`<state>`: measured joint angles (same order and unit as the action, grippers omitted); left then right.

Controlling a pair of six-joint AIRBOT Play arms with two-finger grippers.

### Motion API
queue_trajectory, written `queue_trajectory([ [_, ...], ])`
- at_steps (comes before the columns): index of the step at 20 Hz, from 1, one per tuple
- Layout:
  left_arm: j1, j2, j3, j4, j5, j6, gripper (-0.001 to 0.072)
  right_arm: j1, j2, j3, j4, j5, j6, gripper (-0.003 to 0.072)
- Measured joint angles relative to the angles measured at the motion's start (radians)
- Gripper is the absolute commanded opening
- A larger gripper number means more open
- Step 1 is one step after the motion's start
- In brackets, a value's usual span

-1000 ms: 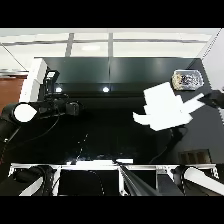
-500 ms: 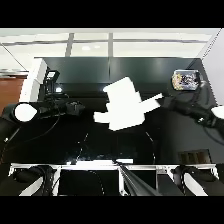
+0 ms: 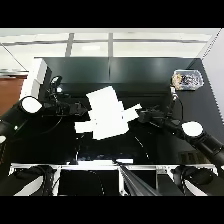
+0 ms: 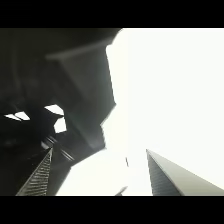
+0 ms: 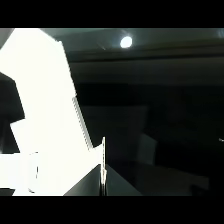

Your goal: Fold the box and place the chain.

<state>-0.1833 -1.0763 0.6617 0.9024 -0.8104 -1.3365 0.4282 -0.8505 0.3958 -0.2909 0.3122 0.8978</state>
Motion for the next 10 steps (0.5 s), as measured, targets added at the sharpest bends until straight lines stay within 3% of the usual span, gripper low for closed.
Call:
queue_trajectory([
  [4,0.109,-0.139,0.000,-0.237,-0.175,0.243,0.0709,0.029,0.001,-0.005,0.003,-0.022,0.007,0.0017],
  [10,0.143,-0.356,0.084,-0.367,-0.259,0.526,0.0708,0.038,0.001,-0.005,0.001,0.025,0.008,0.0018],
])
